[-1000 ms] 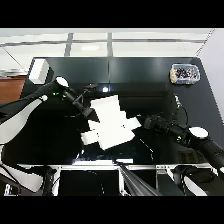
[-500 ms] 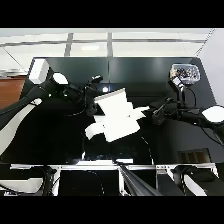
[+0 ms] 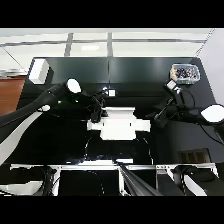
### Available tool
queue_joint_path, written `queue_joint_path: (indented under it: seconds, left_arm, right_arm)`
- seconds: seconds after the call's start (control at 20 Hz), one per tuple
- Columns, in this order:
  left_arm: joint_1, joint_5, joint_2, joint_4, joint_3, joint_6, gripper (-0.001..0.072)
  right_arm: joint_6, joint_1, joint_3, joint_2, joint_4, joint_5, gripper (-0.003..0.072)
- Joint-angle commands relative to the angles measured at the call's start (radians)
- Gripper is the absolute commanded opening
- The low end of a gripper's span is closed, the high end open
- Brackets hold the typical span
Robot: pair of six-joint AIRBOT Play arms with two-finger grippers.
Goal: Fold the box and place the chain.
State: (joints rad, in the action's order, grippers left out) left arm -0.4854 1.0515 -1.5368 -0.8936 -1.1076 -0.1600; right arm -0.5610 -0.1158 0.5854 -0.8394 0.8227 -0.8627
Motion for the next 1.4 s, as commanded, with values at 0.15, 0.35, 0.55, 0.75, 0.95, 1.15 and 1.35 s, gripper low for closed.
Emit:
queue_joint_path:
  seconds: [0.15,0.35,0.55,0.75,0.95,1.15,1.35]
  left_arm:
    - [-0.018,-0.018,-0.047,-0.010,0.000,-0.061,0.0024]
    - [-0.018,-0.018,-0.046,-0.005,0.000,-0.061,0.0024]
    - [-0.018,-0.019,-0.046,-0.006,0.000,-0.061,0.0024]
    - [-0.018,-0.019,-0.046,-0.006,0.000,-0.061,0.0025]
    - [-0.018,-0.022,-0.046,-0.006,0.000,-0.061,0.0025]
    - [-0.018,-0.021,-0.046,-0.006,0.000,-0.061,0.0025]
    - [-0.018,-0.020,-0.046,-0.006,0.000,-0.061,0.0025]
  right_arm:
    - [0.150,-0.137,-0.068,-0.014,0.054,0.069,0.0720]
    - [0.304,-0.182,-0.080,-0.057,0.070,-0.014,0.0720]
    - [0.385,-0.211,-0.081,-0.132,0.072,0.006,0.0720]
    - [0.455,-0.222,-0.081,-0.176,0.039,-0.002,0.0720]
    - [0.421,-0.298,-0.092,-0.216,-0.087,0.124,0.0720]
    - [0.425,-0.318,-0.089,-0.224,-0.087,0.293,0.0720]
    - [0.443,-0.314,-0.007,-0.224,0.069,0.160,0.0720]
